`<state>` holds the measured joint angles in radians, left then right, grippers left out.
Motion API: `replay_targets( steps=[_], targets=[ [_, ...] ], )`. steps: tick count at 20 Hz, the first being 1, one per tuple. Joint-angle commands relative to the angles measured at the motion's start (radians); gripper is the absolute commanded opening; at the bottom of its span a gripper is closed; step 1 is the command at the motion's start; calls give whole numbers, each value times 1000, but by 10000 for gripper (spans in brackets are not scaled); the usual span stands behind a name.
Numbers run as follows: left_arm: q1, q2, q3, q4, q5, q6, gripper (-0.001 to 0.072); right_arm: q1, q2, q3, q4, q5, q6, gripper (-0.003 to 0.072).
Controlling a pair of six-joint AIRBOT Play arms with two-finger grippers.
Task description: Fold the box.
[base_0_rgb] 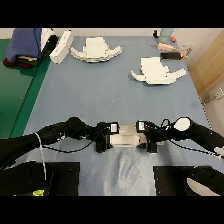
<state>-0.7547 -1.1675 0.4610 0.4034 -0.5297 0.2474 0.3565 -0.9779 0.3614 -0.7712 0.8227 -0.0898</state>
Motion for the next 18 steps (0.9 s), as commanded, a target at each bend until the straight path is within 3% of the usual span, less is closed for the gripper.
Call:
replay_targets(
  steps=[1, 15, 16, 17, 18],
  targets=[
    [0, 0, 1, 0, -3, 2, 545, 0, 0, 1, 0, -2, 0, 510],
    [0, 0, 1, 1, -2, 2, 545, 0, 0, 1, 1, -2, 0, 510],
    [0, 0, 1, 0, -2, 2, 545, 0, 0, 1, 4, -1, 3, 542],
    [0, 0, 1, 1, -3, 2, 545, 0, 1, 1, 19, 8, 2, 720],
    [0, 0, 1, 1, -3, 2, 545, 0, 5, 1, 24, 10, 2, 720]
  ],
)
